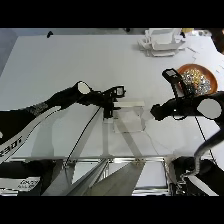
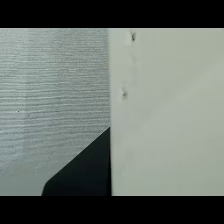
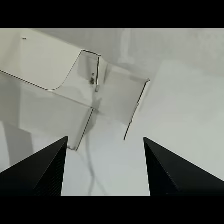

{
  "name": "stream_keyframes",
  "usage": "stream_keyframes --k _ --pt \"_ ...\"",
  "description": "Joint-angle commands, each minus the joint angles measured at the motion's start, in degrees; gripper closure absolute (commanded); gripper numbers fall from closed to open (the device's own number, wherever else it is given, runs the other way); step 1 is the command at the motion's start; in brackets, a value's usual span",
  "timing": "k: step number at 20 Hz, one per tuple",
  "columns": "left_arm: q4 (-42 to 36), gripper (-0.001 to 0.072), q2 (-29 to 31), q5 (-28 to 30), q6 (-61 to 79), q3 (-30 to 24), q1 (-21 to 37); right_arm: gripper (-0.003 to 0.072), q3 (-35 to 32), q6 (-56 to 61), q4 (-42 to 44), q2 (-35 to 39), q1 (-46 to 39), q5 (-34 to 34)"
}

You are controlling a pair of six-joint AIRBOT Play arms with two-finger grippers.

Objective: Fold the box and place the chain.

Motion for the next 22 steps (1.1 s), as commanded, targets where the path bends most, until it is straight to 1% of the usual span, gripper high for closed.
stream_keyframes --k 1,2,3,4,5,6,8,10,12,14,17,18,19,20,21,22 --pt "0.22 0.0698 -0.04 -0.04 -0.02 -0.04 -0.04 0.0182 0.04 -2.03 0.52 0.04 -0.02 0.52" --pt "0.22 0.0698 -0.04 -0.07 -0.02 -0.04 -0.04 0.0276 0.04 -4.46 0.92 0.04 -0.02 0.87" --pt "0.22 0.0698 -0.04 -0.04 -0.02 -0.04 -0.04 0.04 0.04 -7.96 1.6 0.04 -0.02 1.44" --pt "0.22 0.0698 -0.04 -0.04 -0.02 -0.04 -0.04 0.0499 0.04 -11.08 2.23 0.04 -0.02 1.7" --pt "0.22 0.0698 -0.04 -0.04 -0.02 -0.04 -0.04 0.0613 0.04 -15.61 3.32 0.04 -0.02 1.7" --pt "0.22 0.0698 -0.04 -0.04 -0.02 -0.04 -0.04 0.0667 0.02 -21.68 4.5 0.04 -0.02 1.55" --pt "0.22 0.0698 -0.04 -0.04 -0.02 -0.04 -0.04 0.0668 -0.09 -36.92 7.65 -0.13 -0.02 1.18" --pt "0.22 0.0698 -0.04 -0.04 0.0 -0.04 -0.04 0.0669 -0.59 -46.84 12.44 -0.83 -0.02 -0.57" --pt "0.22 0.0698 -0.04 -0.04 -0.02 -0.04 -0.04 0.0669 -0.85 -48.65 17.68 -2.64 -0.02 0.0" --pt "0.22 0.0698 -0.04 -0.07 -0.02 -0.04 -0.04 0.0668 -1.01 -50.73 19.96 -4.61 0.02 3.23" --pt "0.22 0.0698 -0.04 -0.04 -0.02 -0.04 -0.04 0.0667 -3.8 -52.57 19.69 -4.85 0.33 -0.48" --pt "0.2 0.0698 -0.04 -0.04 0.0 -0.04 -0.04 0.0653 -5.18 -52.54 18.75 -4.68 0.79 -0.24" --pt "0.22 0.0698 -0.04 -0.07 -0.02 -0.04 -0.04 0.0584 -6.8 -52.63 16.94 -4.37 1.4 0.37" --pt "0.22 0.0698 -0.04 -0.04 -0.02 -0.04 -0.04 0.0561 -8.59 -52.63 13.77 -3.56 2.21 -0.7" --pt "0.22 0.0698 -0.04 -0.07 -0.02 -0.04 -0.04 0.0477 -10.45 -52.68 11.3 -2.6 3.23 -2.82" --pt "0.22 0.0698 -0.04 -0.04 -0.02 -0.04 -0.04 0.0256 -12.17 -53.62 9.16 -1.68 4.52 -4.85"
